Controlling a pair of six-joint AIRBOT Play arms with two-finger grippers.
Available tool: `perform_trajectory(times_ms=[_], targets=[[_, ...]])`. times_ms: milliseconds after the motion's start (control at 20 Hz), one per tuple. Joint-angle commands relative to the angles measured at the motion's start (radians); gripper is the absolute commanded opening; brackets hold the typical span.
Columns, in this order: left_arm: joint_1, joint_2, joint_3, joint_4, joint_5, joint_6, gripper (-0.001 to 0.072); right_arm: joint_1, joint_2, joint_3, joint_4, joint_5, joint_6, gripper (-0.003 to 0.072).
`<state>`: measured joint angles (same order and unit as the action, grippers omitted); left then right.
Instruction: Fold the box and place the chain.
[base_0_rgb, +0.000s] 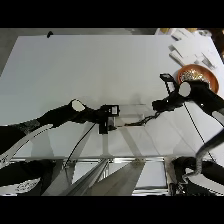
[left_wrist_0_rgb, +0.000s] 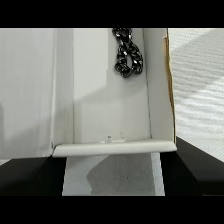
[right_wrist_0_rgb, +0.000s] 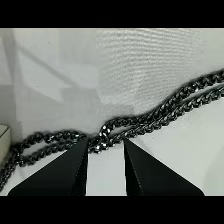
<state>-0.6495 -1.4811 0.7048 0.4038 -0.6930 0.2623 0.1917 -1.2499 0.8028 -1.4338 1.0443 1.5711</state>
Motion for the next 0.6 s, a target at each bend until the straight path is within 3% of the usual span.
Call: perform_trajectory(times_ms=[0,400,550], targets=[[0.0,0.001,0.0,0.0,0.0,0.0,0.0322,0.0,-0.047,0.0,0.002,-0.009,0.004,0.0238],[0.0,0.001,0.0,0.0,0.0,0.0,0.0322,0.022,-0.091,0.0,0.005,-0.019,0.004,0.0214],[0.0,0.001,0.0,0.0,0.0,0.0,0.0322,0.056,-0.116,0.0,0.005,-0.017,0.01,0.0154]])
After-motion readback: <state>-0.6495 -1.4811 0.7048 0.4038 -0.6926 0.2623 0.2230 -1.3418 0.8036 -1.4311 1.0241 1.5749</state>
